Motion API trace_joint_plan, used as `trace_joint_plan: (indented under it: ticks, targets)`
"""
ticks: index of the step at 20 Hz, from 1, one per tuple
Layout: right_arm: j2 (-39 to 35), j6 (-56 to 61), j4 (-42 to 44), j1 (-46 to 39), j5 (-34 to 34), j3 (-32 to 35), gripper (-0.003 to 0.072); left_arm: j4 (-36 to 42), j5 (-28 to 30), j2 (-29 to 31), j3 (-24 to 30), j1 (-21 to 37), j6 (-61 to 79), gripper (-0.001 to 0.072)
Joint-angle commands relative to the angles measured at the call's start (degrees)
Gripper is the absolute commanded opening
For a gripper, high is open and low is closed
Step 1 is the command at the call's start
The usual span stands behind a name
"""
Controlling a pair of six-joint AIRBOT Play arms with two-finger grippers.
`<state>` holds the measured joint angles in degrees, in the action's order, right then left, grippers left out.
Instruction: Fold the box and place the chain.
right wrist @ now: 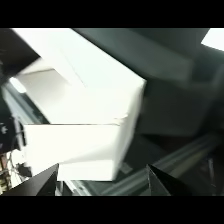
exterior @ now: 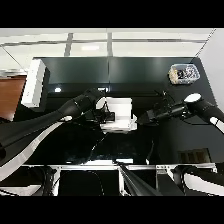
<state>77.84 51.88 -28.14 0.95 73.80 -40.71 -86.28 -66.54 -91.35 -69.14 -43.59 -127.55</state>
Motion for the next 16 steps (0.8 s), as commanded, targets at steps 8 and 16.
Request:
trace_joint_plan:
  ticks: [8,16]
  targets:
    - [0.02,2.43,3.43,9.11,-7.74,-1.62,0.047,0.44,0.02,0.02,-0.02,0.02,0.0,0.0028]
    - [0.04,21.49,-11.17,17.18,-15.43,-7.37,0.047,0.44,0.0,0.02,-0.02,0.04,0.0,0.0028]
